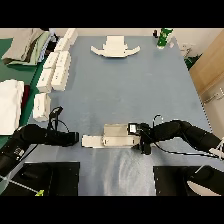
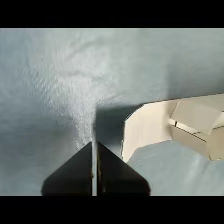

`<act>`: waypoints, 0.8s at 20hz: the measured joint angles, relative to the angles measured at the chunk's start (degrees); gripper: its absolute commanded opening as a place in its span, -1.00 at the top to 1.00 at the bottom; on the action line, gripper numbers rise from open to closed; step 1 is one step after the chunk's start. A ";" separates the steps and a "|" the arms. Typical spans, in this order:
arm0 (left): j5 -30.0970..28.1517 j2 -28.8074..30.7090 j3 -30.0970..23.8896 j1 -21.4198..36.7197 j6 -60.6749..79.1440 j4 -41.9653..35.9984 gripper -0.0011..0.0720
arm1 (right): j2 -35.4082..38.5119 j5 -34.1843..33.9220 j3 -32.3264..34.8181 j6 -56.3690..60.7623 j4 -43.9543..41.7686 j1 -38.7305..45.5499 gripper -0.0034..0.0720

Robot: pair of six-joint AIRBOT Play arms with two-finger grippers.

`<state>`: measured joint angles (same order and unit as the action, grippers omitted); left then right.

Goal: Fold the box.

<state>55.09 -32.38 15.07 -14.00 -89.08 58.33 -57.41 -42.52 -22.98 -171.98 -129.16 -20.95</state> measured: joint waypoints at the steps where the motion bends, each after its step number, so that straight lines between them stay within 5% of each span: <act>1: -0.52 -1.25 -0.90 0.20 0.59 -2.29 0.92 | 0.00 -0.02 0.00 0.00 0.00 0.00 -0.28; 11: -4.26 -5.77 -3.21 0.55 9.01 -18.51 0.92 | 0.00 0.00 0.00 0.00 0.00 0.00 -0.28; 16: -6.95 -5.95 -3.32 -4.83 11.08 -22.53 0.92 | 0.00 0.00 0.00 0.00 0.00 0.00 -0.28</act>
<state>48.14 -38.33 11.75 -18.83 -78.00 35.79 -57.41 -42.52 -22.98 -171.98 -129.16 -20.95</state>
